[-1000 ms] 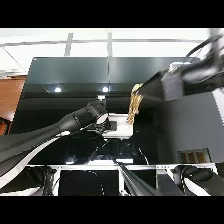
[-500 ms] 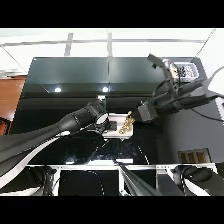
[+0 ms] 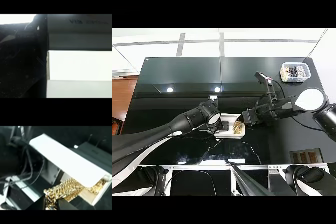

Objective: Fold the box and place the chain.

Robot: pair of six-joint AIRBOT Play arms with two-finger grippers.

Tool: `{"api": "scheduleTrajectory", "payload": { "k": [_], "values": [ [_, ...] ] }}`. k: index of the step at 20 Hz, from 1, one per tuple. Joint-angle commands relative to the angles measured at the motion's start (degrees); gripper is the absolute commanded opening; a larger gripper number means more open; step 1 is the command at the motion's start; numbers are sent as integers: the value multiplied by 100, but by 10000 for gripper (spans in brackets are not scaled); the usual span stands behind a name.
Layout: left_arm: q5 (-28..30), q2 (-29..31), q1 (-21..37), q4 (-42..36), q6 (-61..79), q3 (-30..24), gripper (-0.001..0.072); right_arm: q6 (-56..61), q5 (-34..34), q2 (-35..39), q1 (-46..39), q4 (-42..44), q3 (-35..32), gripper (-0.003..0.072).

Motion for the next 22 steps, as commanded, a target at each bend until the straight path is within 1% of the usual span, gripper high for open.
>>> {"api": "scheduleTrajectory", "payload": {
  "k": [1,2,3,4,7,9,10,13,14,18,19,20,21,22],
  "values": [
    [2,-2,4,0,0,0,27,44,-501,-13,15,-4,-118,16],
    [2,-2,4,0,0,0,27,44,-503,-13,15,13,-118,31],
    [2,-2,4,0,0,0,27,68,-461,-13,15,15,-118,183],
    [2,-2,4,0,0,0,28,79,-396,-13,15,13,-118,312],
    [4,-2,4,0,-2,0,27,74,-365,-13,9,-31,-118,310],
    [4,-2,4,0,-2,0,27,76,-302,-11,-50,-297,-116,310],
    [4,-2,4,0,0,0,28,74,-236,-11,-122,-455,-116,311],
    [7,-11,4,-2,-2,-4,27,81,-44,-11,-435,-1366,-116,310],
    [37,-17,4,0,-2,-4,28,81,17,-11,-529,-1547,-116,310],
    [-92,-22,4,-4,59,-4,29,72,66,-11,-643,-1635,-118,310],
    [-101,-13,-7,-70,289,0,31,72,72,-11,-638,-1635,-118,310],
    [-146,7,-7,-129,361,2,46,72,70,-11,-638,-1635,-118,310],
    [-201,37,-7,-138,358,2,200,70,70,-11,-638,-1637,-118,310],
    [-249,90,-7,-129,313,2,409,50,66,-11,-638,-1637,-118,310]
  ]
}}
